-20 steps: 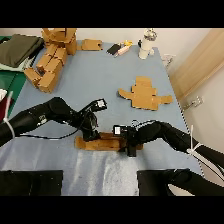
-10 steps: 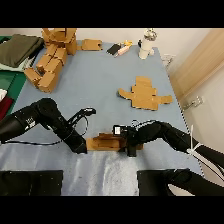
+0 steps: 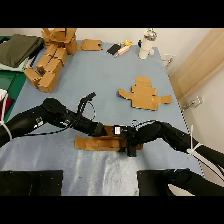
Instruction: Fold the box.
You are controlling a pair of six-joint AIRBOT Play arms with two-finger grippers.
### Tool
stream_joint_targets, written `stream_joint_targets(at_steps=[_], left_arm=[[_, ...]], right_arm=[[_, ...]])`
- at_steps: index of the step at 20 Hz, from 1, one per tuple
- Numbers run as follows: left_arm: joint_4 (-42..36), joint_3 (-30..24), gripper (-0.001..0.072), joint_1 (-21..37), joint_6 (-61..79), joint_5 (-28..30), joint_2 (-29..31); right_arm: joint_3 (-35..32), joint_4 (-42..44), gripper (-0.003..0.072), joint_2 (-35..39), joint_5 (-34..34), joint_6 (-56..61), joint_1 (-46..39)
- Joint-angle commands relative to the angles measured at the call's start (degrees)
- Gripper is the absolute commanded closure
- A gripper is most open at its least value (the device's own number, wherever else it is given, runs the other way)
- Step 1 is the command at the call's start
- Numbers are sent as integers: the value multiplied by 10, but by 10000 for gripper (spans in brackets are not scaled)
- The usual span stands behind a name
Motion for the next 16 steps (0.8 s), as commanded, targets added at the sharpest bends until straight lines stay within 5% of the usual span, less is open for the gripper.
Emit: stream_joint_targets(at_steps=[1, 8, 16], left_arm=[[-17, 19, 699, 0, 15, 60, -46], [138, 31, 701, 0, -55, 84, -93], [160, 31, 700, 3, -56, 74, -121]], right_arm=[[0, 0, 173, 0, 0, 0, 0], [0, 0, 173, 0, 0, 0, 0], [0, 0, 173, 0, 0, 0, 0]])
